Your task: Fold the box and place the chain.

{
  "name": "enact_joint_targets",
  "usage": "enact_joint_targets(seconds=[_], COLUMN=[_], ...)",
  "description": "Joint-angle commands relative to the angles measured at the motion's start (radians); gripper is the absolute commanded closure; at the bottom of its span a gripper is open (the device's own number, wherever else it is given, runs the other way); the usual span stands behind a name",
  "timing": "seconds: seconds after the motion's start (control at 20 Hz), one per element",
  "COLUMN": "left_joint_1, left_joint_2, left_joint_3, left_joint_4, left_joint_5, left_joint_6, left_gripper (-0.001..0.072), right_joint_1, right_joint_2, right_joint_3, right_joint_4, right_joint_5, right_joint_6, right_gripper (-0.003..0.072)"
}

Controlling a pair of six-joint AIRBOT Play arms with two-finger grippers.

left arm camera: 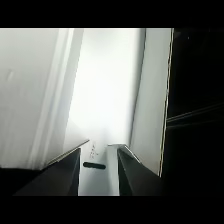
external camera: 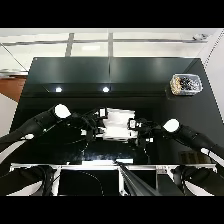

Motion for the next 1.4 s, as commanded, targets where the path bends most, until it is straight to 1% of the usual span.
enact_joint_targets(seconds=[0.0,0.15,0.45,0.5,0.6,0.7,0.8,0.85,0.9,0.95,1.0,1.05,1.1,1.15,1.2,1.35], left_joint_1=[-0.015,-0.027,-0.027,-0.031,-0.042,-0.055,-0.058,-0.058,-0.058,-0.058,-0.058,-0.058,-0.057,-0.057,-0.057,-0.048], left_joint_2=[-0.018,-0.02,-0.02,-0.02,-0.02,-0.019,-0.02,-0.019,-0.019,-0.019,-0.019,-0.019,-0.019,-0.018,-0.017,0.028], left_joint_3=[0.0,0.0,0.0,0.0,0.0,0.0,0.0,0.0,0.0,0.0,0.0,0.0,0.0,0.001,0.003,0.003], left_joint_4=[-0.027,0.01,0.009,0.009,0.01,0.01,0.01,0.01,0.011,0.01,0.008,0.009,0.01,0.018,0.043,0.095], left_joint_5=[0.002,0.003,0.013,0.023,0.052,0.077,0.079,0.077,0.075,0.076,0.079,0.078,0.078,0.078,0.077,0.077], left_joint_6=[0.004,0.003,0.004,0.004,0.004,0.004,0.004,0.004,0.004,0.004,0.004,0.004,0.004,0.004,0.001,-0.077], left_gripper=[0.0437,0.0437,0.0436,0.0405,0.0392,0.0203,0.0212,0.0267,0.0452,0.045,0.0317,0.0256,0.0312,0.0542,0.0669,0.0679], right_joint_1=[0.001,0.001,0.001,0.001,0.001,0.001,0.001,0.001,0.001,0.001,0.001,0.001,0.001,0.001,0.001,0.001], right_joint_2=[0.0,0.0,0.0,0.0,0.0,0.0,0.0,0.0,0.0,0.0,0.0,0.0,0.0,0.0,0.0,0.0], right_joint_3=[0.0,0.0,0.0,0.0,0.0,0.0,0.0,0.0,0.0,0.0,0.0,0.0,0.0,0.0,0.0,0.0], right_joint_4=[0.0,0.0,0.0,0.0,0.0,0.0,0.0,0.0,0.0,0.0,0.0,0.0,0.0,0.0,0.0,0.0], right_joint_5=[0.0,0.0,0.0,0.0,0.0,0.0,0.0,0.0,0.0,0.0,0.0,0.0,0.0,0.0,0.0,0.0], right_joint_6=[0.0,0.0,0.0,0.0,0.0,0.0,0.0,0.0,0.001,0.0,0.0,0.0,0.0,0.0,0.0,0.0], right_gripper=[0.0275,0.0275,0.0275,0.0275,0.0275,0.0275,0.0275,0.0275,0.0275,0.0275,0.0275,0.0275,0.0275,0.0275,0.0275,0.0275])
